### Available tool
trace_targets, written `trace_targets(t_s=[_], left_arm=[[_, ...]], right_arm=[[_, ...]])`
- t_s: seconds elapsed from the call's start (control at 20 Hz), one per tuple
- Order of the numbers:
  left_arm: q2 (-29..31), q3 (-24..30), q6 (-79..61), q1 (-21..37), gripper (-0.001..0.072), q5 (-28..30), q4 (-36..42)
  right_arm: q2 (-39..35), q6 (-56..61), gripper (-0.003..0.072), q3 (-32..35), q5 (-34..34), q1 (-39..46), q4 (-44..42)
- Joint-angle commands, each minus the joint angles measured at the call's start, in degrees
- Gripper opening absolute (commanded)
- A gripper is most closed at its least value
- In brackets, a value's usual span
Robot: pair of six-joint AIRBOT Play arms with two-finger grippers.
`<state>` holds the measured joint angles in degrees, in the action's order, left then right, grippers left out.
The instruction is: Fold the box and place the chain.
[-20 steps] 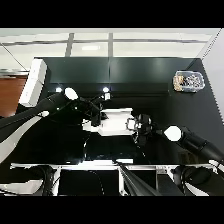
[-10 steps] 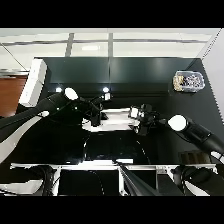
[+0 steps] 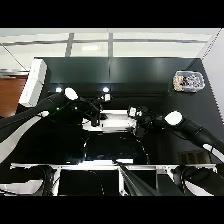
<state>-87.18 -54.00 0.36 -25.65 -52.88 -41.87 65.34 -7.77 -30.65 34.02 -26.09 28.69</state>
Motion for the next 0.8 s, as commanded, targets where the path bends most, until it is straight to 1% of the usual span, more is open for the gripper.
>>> trace_targets(t_s=[0.0,0.2,0.55,0.75], left_arm=[[0.04,0.02,-0.04,-0.04,0.0024,0.15,0.09],[0.04,0.02,0.02,-0.04,0.0024,0.13,0.15],[0.04,0.02,1.86,-0.04,0.0025,-0.37,0.37],[0.04,0.02,1.84,-0.04,0.0025,-3.54,0.35]], right_arm=[[2.67,-4.98,0.0705,-0.04,3.89,0.02,-1.4],[5.95,-6.91,0.0705,-0.04,3.34,0.02,-0.24],[6.01,-7.74,0.0705,-0.04,2.8,0.02,0.33],[6.58,-5.92,0.0705,-0.04,1.6,0.02,0.74]])
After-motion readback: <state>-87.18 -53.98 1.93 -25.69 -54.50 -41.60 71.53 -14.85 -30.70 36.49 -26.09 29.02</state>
